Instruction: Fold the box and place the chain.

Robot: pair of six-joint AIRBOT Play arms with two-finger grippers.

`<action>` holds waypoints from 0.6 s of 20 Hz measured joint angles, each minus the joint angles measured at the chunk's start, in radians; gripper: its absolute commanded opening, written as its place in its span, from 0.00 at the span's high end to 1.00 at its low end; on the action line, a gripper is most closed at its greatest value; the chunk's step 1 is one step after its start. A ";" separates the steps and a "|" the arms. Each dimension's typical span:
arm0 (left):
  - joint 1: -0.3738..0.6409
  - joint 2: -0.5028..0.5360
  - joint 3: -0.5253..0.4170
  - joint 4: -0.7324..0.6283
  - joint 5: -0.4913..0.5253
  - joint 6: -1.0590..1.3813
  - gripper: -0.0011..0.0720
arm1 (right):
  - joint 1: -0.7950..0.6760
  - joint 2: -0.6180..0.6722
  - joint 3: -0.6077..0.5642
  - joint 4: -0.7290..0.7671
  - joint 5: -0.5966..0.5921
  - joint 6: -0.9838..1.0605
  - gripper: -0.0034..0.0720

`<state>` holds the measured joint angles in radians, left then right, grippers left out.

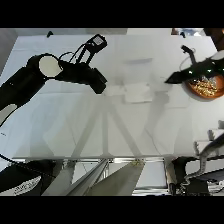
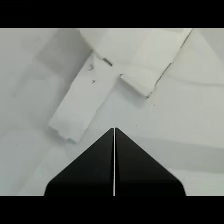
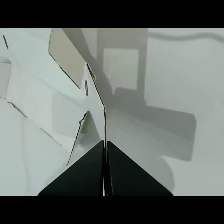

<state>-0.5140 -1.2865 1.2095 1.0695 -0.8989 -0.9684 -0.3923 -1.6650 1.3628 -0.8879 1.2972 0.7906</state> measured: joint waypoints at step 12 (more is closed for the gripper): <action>0.000 0.000 0.000 0.000 0.000 0.000 0.97 | 0.173 0.013 -0.096 0.056 -0.286 0.013 0.95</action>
<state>-0.5140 -1.2865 1.2095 1.0695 -0.8989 -0.9684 -0.2192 -1.6516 1.2671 -0.8318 1.0115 0.8040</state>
